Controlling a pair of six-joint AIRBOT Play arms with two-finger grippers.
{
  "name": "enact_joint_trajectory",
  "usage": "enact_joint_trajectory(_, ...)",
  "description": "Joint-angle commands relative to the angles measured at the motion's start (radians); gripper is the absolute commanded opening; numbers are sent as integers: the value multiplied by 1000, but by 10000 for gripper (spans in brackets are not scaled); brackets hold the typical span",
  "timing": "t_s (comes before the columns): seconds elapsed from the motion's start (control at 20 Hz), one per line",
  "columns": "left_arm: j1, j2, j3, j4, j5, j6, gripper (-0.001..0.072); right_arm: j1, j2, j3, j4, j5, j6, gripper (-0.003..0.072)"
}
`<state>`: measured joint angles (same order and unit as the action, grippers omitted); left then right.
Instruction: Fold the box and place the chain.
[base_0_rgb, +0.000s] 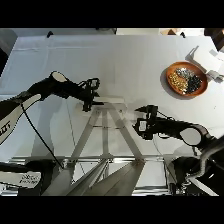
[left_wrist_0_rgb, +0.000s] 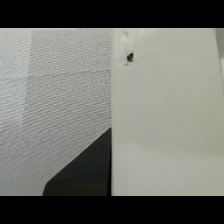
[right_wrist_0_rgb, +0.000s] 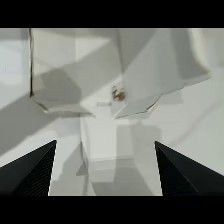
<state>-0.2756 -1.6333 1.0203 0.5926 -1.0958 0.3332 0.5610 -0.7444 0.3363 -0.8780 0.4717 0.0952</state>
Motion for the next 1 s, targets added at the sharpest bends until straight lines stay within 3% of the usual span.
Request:
enact_joint_trajectory(0.0, 0, -1, 0, 0, 0, 0, 12, 1, -67, 0, 24, -21, -25, 713)
enact_joint_trajectory(0.2, 0, -1, 0, 0, 0, 0, 12, 1, -100, 0, 156, -27, -25, 717)
enact_joint_trajectory(0.55, 0, -1, 0, 0, 0, 0, 12, 1, -212, 0, 209, -96, -25, 720)
enact_joint_trajectory(0.95, 0, -1, 0, 0, 0, 0, 12, 1, -281, 0, 301, -96, -26, 720)
